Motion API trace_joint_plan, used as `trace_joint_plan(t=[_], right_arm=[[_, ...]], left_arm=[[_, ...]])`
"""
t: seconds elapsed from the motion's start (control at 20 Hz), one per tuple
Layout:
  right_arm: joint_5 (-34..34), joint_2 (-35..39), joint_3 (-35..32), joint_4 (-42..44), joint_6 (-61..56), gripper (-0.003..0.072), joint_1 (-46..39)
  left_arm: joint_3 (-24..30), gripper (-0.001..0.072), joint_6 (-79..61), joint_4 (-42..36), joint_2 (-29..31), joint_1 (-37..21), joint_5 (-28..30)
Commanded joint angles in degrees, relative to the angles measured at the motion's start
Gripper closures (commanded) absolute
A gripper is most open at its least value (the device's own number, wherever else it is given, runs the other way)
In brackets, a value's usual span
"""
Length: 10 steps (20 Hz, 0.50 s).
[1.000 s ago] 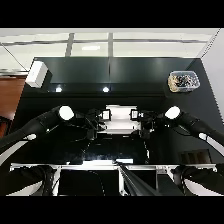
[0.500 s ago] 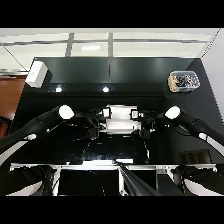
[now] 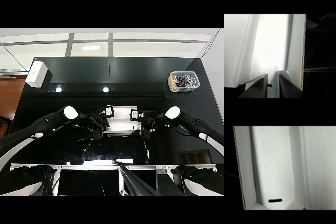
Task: Fold the box and place the chain.
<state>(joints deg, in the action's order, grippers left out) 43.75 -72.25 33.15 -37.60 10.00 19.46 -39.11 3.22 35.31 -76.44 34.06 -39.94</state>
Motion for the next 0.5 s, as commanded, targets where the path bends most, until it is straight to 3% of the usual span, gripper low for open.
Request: trace_joint_plan(t=[0.0,0.05,0.1,0.15,0.2,0.3,0.35,0.45], right_arm=[[-0.09,0.00,0.04,0.11,-0.13,0.0516,0.07],[-0.09,0.00,0.04,0.11,-0.13,0.0516,0.07],[-0.09,0.00,0.04,0.11,-0.13,0.0516,0.07],[-0.09,0.02,0.04,0.11,-0.13,0.0516,0.07],[-0.09,0.00,0.04,0.11,-0.13,0.0516,0.07],[-0.09,0.00,0.04,0.11,-0.13,0.0516,0.07],[-0.11,0.00,0.04,0.11,-0.13,0.0516,0.07],[-0.11,0.00,0.04,0.11,-0.13,0.0516,0.07]], left_arm=[[0.00,0.0512,-0.04,-0.90,-0.59,0.09,0.15],[0.00,0.0362,-0.04,-0.90,-0.59,0.09,0.59],[0.00,0.0330,-0.07,-0.85,-0.59,0.07,0.63],[0.00,0.0366,-0.04,-0.85,-0.59,-0.02,0.79],[0.00,0.0490,-0.07,-0.83,-0.59,-0.02,0.96],[-0.02,0.0395,-0.04,-0.87,-0.57,0.00,0.90],[-0.02,0.0427,-0.02,-0.79,-0.48,-0.04,0.59],[-0.02,0.0672,0.72,2.47,1.31,-0.44,0.50]])
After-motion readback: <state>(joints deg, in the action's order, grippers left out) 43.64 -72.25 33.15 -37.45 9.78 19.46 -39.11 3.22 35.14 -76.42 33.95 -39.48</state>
